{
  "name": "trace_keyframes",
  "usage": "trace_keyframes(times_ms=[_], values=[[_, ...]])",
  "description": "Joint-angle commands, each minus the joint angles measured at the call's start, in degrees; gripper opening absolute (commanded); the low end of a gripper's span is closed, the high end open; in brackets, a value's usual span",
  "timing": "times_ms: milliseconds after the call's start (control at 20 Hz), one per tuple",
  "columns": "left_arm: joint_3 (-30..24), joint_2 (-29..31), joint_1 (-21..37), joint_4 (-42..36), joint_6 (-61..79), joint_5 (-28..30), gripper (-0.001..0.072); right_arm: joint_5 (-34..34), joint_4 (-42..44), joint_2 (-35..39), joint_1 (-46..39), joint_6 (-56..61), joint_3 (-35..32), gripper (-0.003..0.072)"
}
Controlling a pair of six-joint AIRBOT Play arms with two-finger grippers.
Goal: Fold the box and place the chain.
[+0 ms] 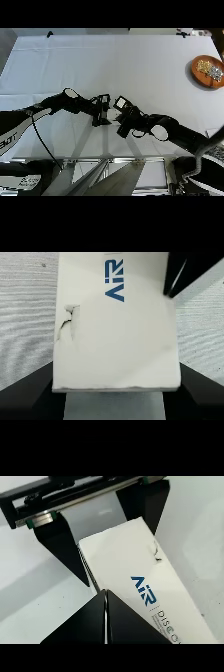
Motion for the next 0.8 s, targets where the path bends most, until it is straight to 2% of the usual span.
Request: trace_keyframes(times_ms=[0, 400, 600, 750], values=[[0.0, 0.0, 0.0, -0.1, -0.1, 0.0, 0.0344, -0.8, -0.2, -0.1, 1.2, 0.0, -2.6, 0.0010], [0.0, 0.0, 0.0, -0.1, -0.1, 0.0, 0.0344, -2.7, -1.1, 0.3, 1.2, 0.0, -2.6, 0.0010], [0.0, 0.0, 0.0, -0.1, -0.1, 0.0, 0.0344, -4.1, -3.6, 8.3, 1.2, 0.0, -2.2, 0.0011], [0.0, 0.0, 0.0, -0.1, -0.1, -0.1, 0.0344, -0.8, -8.0, 14.4, -0.8, 0.5, -2.2, 0.0011]])
